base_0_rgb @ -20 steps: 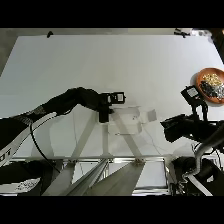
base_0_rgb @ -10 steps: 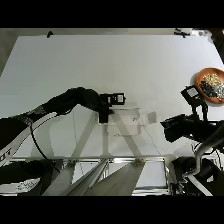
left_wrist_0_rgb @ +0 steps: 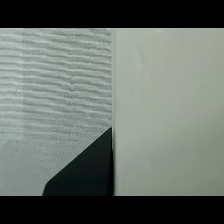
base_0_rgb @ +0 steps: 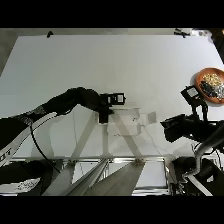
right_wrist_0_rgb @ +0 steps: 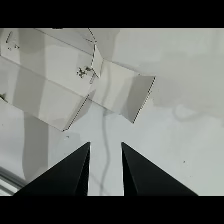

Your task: Fold the box and place the chain.

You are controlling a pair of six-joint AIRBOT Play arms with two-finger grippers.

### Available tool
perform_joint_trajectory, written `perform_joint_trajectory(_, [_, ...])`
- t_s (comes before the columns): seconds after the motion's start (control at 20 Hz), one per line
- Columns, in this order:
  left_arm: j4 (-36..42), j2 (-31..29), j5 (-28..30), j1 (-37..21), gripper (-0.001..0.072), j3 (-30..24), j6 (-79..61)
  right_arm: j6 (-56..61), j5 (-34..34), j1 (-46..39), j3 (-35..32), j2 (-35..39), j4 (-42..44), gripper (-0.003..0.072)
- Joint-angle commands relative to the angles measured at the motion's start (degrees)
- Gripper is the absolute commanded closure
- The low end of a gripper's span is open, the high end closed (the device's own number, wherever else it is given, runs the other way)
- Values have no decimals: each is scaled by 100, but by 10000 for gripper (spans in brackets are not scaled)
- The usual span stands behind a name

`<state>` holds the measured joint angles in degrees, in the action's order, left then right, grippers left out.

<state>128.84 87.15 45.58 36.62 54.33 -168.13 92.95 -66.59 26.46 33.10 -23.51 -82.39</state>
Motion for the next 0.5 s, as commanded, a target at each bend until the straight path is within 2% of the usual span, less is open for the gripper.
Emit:
perform_joint_trajectory(0.0, [-2, 4, 4, 2, 700, -2, 7, 4, 0, 2, -2, 4, 7, 461])
perform_joint_trajectory(0.45, [-13, 2, 4, 2, 702, -2, 9, -13, 81, 2, -2, 4, -2, 461])
